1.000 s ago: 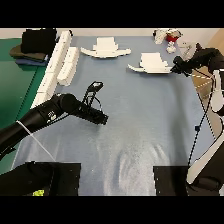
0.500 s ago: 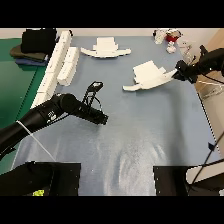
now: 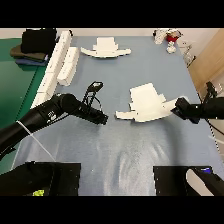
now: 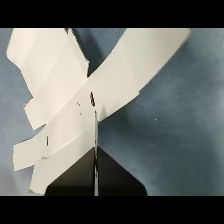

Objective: Fold the box.

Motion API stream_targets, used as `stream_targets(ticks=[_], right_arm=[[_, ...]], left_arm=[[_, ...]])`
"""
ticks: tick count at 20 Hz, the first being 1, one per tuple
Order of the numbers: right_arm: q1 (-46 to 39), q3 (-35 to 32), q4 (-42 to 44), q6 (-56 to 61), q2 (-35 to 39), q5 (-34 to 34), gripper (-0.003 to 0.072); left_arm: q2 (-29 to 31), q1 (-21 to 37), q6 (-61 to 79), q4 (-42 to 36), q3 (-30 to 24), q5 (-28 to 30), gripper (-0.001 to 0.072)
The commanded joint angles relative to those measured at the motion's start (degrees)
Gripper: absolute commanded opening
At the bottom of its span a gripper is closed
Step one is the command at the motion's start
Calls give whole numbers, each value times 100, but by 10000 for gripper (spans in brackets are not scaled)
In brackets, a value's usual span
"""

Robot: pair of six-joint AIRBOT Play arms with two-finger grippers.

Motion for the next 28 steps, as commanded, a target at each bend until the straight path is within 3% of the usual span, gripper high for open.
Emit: stream_targets(ticks=[1,2,3,7,10,11,15,18,28], right_arm=[[-4,-638,-46,151,592,74,173],[-4,-638,-46,151,566,9,489],[-4,-627,-52,149,527,-59,573],[-297,238,-1228,291,4,-796,572],[-863,1344,-1884,-66,-1071,-1434,572],[-1047,1633,-1788,-372,-1495,-1528,526],[-1521,2330,-616,-2009,-2970,-1672,522],[-1547,2634,11,-3047,-3659,-1725,522],[-1515,2942,76,-3718,-4116,-2006,500]], left_arm=[[0,0,2,2,0,2,12],[2,0,2,2,-2,2,12],[2,0,2,2,0,2,11],[2,0,2,2,-2,4,12],[2,0,2,2,-2,2,11],[2,0,4,2,0,2,12],[2,0,2,2,0,2,11],[0,0,2,2,0,2,12],[2,0,2,0,-2,2,12]])
